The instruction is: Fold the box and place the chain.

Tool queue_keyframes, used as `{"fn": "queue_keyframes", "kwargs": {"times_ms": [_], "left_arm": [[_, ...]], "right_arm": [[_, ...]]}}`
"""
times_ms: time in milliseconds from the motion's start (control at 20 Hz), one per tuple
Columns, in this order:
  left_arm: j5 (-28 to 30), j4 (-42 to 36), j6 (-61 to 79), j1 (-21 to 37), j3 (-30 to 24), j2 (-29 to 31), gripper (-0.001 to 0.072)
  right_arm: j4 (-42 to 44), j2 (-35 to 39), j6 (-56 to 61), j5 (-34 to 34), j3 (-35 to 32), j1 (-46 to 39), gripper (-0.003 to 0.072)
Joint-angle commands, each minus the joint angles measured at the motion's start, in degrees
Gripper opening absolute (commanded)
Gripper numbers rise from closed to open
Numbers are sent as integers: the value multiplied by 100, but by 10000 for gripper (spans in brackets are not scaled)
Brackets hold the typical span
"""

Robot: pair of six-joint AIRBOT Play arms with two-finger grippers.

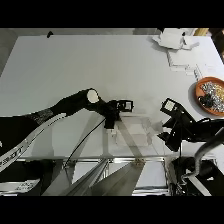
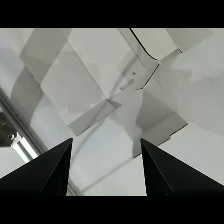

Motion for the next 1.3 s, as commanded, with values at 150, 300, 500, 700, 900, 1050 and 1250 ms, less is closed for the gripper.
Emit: {"fn": "queue_keyframes", "kwargs": {"times_ms": [150,300,500,700,900,1050,1250], "left_arm": [[0,15,0,-2,2,-2,18],[7,13,-2,-2,2,-2,21],[-20,13,-2,-2,2,-2,21],[-22,13,-2,-2,2,-2,21],[-20,13,-2,-2,2,-2,21],[-22,13,-2,-2,2,-2,21],[-22,13,-2,-2,2,-2,21]], "right_arm": [[-2,-2,-4,7,-2,4,465],[-66,-4,-168,42,-2,4,465],[-83,-13,-955,111,-2,4,300],[186,-192,-1646,-136,-79,4,22],[555,-341,-2406,-481,-595,374,22],[470,-334,-2496,-918,-990,632,111],[85,-317,-2553,-1742,-1436,1099,607]]}}
